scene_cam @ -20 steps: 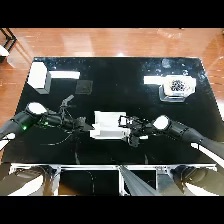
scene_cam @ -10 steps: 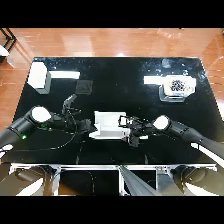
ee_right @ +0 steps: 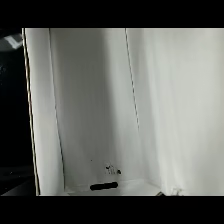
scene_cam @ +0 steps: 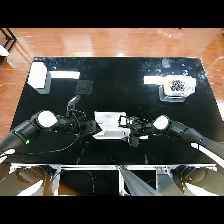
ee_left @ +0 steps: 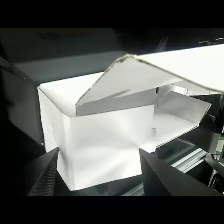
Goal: Fold the box and place the chain.
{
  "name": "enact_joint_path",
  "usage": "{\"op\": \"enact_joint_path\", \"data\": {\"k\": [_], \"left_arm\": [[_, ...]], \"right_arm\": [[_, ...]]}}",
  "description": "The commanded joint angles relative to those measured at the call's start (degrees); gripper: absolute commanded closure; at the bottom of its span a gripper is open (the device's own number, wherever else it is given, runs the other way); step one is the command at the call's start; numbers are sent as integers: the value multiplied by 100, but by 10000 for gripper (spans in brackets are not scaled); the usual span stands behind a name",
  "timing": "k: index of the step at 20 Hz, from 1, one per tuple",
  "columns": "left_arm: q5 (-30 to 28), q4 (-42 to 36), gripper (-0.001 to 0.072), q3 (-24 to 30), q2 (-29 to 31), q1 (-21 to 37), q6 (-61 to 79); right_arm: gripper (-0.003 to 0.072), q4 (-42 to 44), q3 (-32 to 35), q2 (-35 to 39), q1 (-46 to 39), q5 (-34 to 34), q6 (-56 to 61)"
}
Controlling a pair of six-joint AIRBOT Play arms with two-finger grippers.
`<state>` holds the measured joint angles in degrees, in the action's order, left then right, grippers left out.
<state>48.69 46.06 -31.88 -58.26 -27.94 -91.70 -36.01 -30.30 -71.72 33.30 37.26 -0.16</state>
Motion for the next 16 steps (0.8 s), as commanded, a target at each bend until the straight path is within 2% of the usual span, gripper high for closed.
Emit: {"op": "enact_joint_path", "data": {"k": [1, 3, 16], "left_arm": [[-94, 57, 114, -4, 2, -120, -216], [-181, 269, 145, -4, 0, -181, -472], [-649, 1414, 145, -4, 0, -761, -1969]], "right_arm": [[162, 2, 2, -4, 2, 0, 2], [162, 0, 2, -4, 2, 0, 2], [162, 0, 2, -4, 4, 0, 2]]}}
